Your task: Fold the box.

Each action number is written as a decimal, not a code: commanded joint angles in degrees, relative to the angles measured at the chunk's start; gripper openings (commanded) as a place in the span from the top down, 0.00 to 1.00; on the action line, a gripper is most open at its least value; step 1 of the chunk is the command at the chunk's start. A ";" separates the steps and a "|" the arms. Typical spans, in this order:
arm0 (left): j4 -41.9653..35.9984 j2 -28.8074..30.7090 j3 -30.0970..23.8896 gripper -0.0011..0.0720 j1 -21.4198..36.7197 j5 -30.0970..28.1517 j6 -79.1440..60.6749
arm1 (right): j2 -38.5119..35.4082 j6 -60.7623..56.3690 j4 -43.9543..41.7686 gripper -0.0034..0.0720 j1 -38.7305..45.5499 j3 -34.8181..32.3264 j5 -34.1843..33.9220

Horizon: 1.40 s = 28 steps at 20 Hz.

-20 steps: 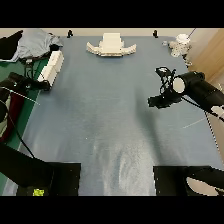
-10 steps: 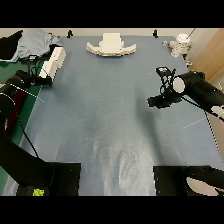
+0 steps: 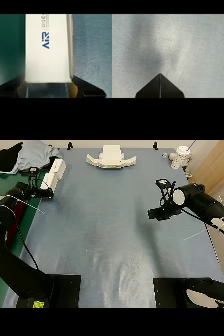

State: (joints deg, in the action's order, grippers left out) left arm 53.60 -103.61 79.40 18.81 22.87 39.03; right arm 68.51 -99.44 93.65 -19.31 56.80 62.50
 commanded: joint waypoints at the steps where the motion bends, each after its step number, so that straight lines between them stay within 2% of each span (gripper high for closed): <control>1: 0.20 0.07 0.04 0.04 0.26 1.29 0.04 | 0.04 0.00 0.00 0.95 0.00 0.04 0.04; 5: 0.70 1.66 0.07 0.04 1.62 5.44 0.04 | 0.04 0.00 0.00 0.95 0.00 0.04 0.07; 8: 2.45 5.46 0.20 0.04 3.54 9.68 0.04 | 0.04 0.00 0.00 0.95 0.00 0.04 0.04; 12: 6.16 13.18 0.37 0.04 5.60 20.44 0.02 | 0.04 0.00 0.00 0.95 0.00 0.04 0.04; 15: 6.16 20.76 0.59 0.04 5.57 27.39 0.04 | 0.04 0.00 0.00 0.95 0.00 0.04 0.04; 16: 4.94 23.19 0.79 0.17 5.25 29.68 0.55 | 0.04 0.00 0.02 0.95 0.00 0.04 0.04; 18: 1.62 28.13 1.42 0.97 4.09 35.87 3.50 | 0.04 0.00 0.00 0.95 0.00 0.04 0.07; 21: -2.08 34.12 1.42 0.97 0.59 41.27 4.59 | 0.04 0.00 0.00 0.95 0.00 0.04 0.04; 25: -2.16 38.86 0.79 0.97 -7.52 49.68 14.19 | 0.04 0.00 0.00 0.95 0.00 0.04 0.04; 28: -2.12 41.79 -4.39 0.97 -16.41 49.46 17.94 | 0.04 0.00 0.00 0.95 0.00 0.04 0.04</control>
State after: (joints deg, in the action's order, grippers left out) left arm 52.05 -64.95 78.30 9.37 69.54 51.90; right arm 68.53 -99.44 93.67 -19.31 56.80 62.54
